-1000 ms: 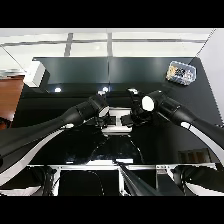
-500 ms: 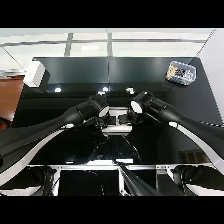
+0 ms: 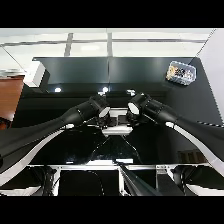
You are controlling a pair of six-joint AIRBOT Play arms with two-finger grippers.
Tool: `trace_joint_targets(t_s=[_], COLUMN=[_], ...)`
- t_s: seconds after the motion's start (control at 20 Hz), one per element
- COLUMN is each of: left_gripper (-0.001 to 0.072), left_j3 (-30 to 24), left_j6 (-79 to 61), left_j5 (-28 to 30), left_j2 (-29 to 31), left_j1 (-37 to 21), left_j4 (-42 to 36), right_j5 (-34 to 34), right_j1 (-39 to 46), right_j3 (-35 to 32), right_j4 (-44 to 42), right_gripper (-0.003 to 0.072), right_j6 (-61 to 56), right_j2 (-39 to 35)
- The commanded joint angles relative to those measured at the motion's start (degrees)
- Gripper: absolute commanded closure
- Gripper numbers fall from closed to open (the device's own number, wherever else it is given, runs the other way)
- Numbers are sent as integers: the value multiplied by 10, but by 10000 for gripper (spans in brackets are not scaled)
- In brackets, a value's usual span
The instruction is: Fold the box and place the chain.
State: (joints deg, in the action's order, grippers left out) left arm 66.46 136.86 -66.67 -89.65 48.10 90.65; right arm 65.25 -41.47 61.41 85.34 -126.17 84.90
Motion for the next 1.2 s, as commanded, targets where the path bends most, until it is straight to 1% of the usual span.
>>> trace_joint_targets(t_s=[0.0, 0.1, 0.15, 0.2, 0.35, 0.65, 0.7, 0.75, 0.8, 1.05, 1.1, 1.15], left_gripper=[683, 684, 684, 683, 683, 684, 683, 684, 684, 683, 683, 683], left_j3=[0, 0, 0, 0, 0, 0, 0, 0, 0, 0, 0, 0], left_j6=[-2, -2, -2, -2, -2, -2, -2, -2, -2, -2, -2, -2], left_j5=[1, 1, 1, 0, 0, 0, 0, 0, 0, 0, 0, 0], left_j2=[0, 0, 0, 0, 0, 0, 0, 0, 0, 0, 0, 0], left_j1=[0, 0, 0, 0, 0, 0, 0, 0, 0, 0, 0, 0], left_j4=[3, 3, 3, 3, 4, 3, 3, 4, 4, 4, 4, 4], right_j5=[8, 12, 14, 21, 39, 20, 20, 19, 13, 3, 3, 3], right_j1=[-1, 0, 0, 0, 8, 10, 10, 10, 10, 10, 12, 15], right_j3=[0, 0, 0, 0, 0, 0, 0, 0, 0, 0, 0, 0], right_j4=[2, 1, 0, -5, -19, -24, -24, -28, -30, -38, -38, -37], right_gripper=[670, 664, 531, 427, 425, 431, 532, 570, 670, 665, 517, 477], right_j6=[-3, -3, -3, -3, -2, -3, -2, -2, -3, -3, -3, 1], right_j2=[2, 1, 1, 1, 0, 9, 14, 17, 18, 13, 7, -2])
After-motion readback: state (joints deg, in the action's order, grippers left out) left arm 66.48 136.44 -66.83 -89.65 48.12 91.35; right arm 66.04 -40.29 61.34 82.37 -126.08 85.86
